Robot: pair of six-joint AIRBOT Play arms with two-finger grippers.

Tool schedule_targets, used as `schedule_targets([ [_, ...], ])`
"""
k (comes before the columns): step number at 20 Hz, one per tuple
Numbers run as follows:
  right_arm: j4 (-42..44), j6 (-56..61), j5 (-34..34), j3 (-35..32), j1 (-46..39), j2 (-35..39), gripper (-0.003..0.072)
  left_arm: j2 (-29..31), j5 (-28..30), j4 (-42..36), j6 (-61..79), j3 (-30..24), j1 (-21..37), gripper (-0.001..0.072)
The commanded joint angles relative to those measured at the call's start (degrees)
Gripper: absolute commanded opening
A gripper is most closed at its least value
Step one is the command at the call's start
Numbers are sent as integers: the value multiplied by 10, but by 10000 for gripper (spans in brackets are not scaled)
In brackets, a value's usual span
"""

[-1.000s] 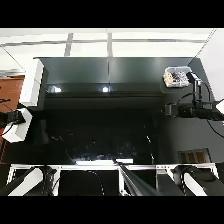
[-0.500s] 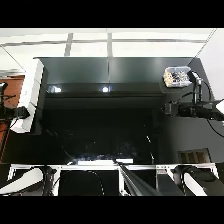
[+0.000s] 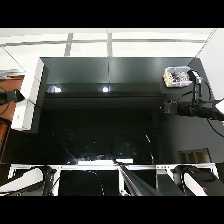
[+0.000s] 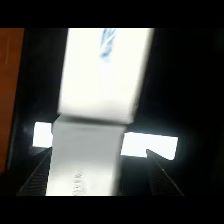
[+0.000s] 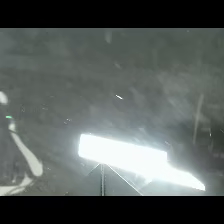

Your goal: Fold the box and place the chain.

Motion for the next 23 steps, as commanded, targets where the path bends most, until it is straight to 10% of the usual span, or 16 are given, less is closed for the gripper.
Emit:
schedule_targets([
  [1,0,-29,-81,1,47,-3,18,25,-73,-54,-33,76,-62,675],
  [2,-25,-29,-109,0,68,-8,18,40,-87,-55,-49,80,-94,600],
  [5,-132,-29,-161,0,106,-22,18,85,-119,-60,-108,49,-181,50],
  [12,-150,-25,-152,0,106,-24,19,270,89,-28,-135,-228,-345,26],
  [23,-150,-25,-152,0,106,-24,19,273,80,-15,-133,-244,-345,28],
])
